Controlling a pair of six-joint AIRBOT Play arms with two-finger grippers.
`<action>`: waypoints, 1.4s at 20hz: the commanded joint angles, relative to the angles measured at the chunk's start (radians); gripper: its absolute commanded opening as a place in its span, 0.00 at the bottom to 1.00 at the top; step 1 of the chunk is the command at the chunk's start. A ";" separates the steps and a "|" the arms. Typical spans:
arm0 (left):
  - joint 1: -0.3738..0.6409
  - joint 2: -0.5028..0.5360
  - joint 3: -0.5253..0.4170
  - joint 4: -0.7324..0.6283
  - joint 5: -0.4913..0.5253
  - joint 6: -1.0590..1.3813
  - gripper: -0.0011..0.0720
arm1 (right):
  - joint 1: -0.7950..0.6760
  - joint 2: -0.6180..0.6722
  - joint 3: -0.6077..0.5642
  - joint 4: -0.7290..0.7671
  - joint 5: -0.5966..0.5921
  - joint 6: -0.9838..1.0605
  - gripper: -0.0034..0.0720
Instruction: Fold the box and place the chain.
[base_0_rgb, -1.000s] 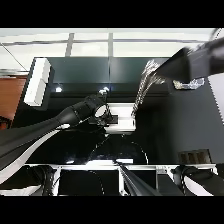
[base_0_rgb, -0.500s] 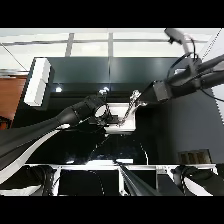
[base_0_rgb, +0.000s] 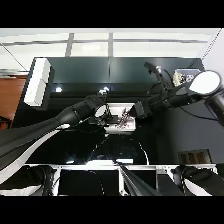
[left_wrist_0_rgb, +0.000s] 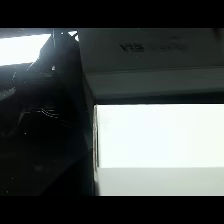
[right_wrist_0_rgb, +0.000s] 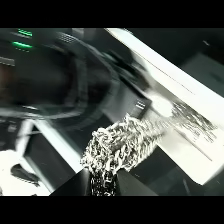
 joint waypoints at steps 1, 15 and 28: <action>0.000 0.000 0.000 0.000 0.000 0.000 0.05 | 0.010 0.000 -0.089 -0.028 -0.081 0.001 0.06; 0.000 0.000 0.000 0.000 0.005 0.000 0.05 | -0.342 0.134 -0.138 -0.389 -0.005 0.015 0.42; -0.005 0.109 0.008 0.071 -0.089 0.045 0.62 | -0.303 0.158 -0.253 -0.319 -0.110 0.016 0.42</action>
